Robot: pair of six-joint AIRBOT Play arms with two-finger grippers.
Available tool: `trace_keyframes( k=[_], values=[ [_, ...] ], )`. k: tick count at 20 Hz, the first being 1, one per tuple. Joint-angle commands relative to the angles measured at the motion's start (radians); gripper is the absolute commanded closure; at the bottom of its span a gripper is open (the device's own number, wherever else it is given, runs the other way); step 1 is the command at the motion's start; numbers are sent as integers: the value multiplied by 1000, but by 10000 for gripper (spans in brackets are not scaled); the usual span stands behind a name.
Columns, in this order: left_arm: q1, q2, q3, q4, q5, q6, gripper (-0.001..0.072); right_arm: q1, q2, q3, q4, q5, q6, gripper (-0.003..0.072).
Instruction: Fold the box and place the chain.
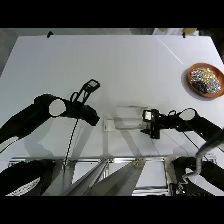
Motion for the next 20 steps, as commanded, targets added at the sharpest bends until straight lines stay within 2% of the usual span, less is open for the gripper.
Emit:
trace_keyframes(
  k=[1,4,7,11,16,19,20],
  values=[
    [16,-61,-50,-58,34,-238,707,0,1,1,0,0,0,328],
    [-25,-169,-53,-171,53,-227,707,0,1,1,0,0,0,328],
    [-71,-211,-53,-267,89,-178,704,0,1,1,0,0,0,328],
    [-90,-199,-32,-311,90,-176,703,0,1,1,0,0,0,328],
    [-100,-136,10,-311,88,-151,697,0,1,1,0,0,0,328],
    [-116,-129,11,-326,90,-150,597,0,1,1,0,1,0,328],
    [-122,-129,11,-330,92,-150,597,0,1,1,0,0,0,327]
  ],
)
